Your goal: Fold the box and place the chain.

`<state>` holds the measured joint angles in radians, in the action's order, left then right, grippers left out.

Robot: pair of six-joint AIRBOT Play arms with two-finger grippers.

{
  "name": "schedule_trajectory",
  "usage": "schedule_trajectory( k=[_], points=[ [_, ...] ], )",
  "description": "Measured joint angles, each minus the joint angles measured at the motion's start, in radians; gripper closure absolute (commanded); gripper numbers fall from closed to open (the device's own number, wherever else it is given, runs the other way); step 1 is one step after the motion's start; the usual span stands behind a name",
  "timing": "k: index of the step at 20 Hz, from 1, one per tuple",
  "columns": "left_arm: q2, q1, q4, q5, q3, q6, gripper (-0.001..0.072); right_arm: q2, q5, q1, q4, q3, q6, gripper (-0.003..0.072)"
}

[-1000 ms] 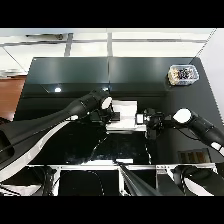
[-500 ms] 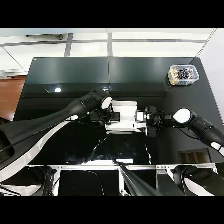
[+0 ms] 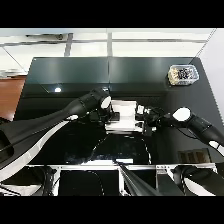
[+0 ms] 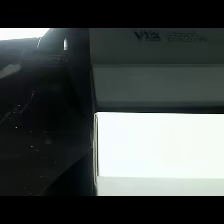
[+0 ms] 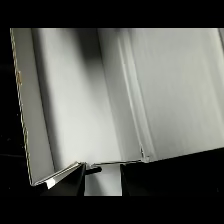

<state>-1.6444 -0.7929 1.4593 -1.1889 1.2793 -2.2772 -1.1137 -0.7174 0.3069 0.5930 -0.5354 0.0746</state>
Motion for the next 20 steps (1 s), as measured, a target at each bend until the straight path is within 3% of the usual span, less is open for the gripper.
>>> schedule_trajectory(
  k=[11,12,13,14,15,16,17,18,19,20],
  points=[
    [0.000,0.000,-0.002,0.003,0.000,0.000,0.0683,-0.075,0.031,0.058,-0.139,0.000,-0.025,0.0447],
    [0.000,0.000,-0.003,0.004,0.000,0.000,0.0683,-0.077,0.034,0.058,-0.137,0.000,-0.032,0.0417],
    [0.000,0.000,-0.003,0.005,0.000,0.000,0.0683,-0.078,0.035,0.058,-0.133,0.000,-0.041,0.0255],
    [0.000,0.000,-0.003,0.004,0.000,0.000,0.0683,-0.079,0.039,0.058,-0.129,0.000,-0.050,0.0354],
    [0.000,0.000,-0.003,0.003,0.000,0.000,0.0683,-0.079,0.041,0.057,-0.126,0.000,-0.056,0.0686],
    [0.000,0.000,-0.005,0.005,0.000,-0.002,0.0683,-0.079,0.042,0.056,-0.122,0.000,-0.066,0.0627],
    [0.000,0.000,-0.007,0.007,0.000,-0.002,0.0683,-0.079,0.036,0.055,-0.122,0.000,-0.084,0.0373],
    [0.000,0.000,-0.008,0.005,0.000,-0.002,0.0683,-0.079,0.034,0.054,-0.123,0.000,-0.100,0.0324],
    [0.000,0.000,-0.006,0.004,0.000,0.001,0.0683,-0.079,0.034,0.054,-0.124,0.000,-0.121,0.0612],
    [0.000,0.000,-0.005,0.002,0.000,0.001,0.0683,-0.078,0.032,0.052,-0.123,0.000,-0.143,0.0677]
  ],
)
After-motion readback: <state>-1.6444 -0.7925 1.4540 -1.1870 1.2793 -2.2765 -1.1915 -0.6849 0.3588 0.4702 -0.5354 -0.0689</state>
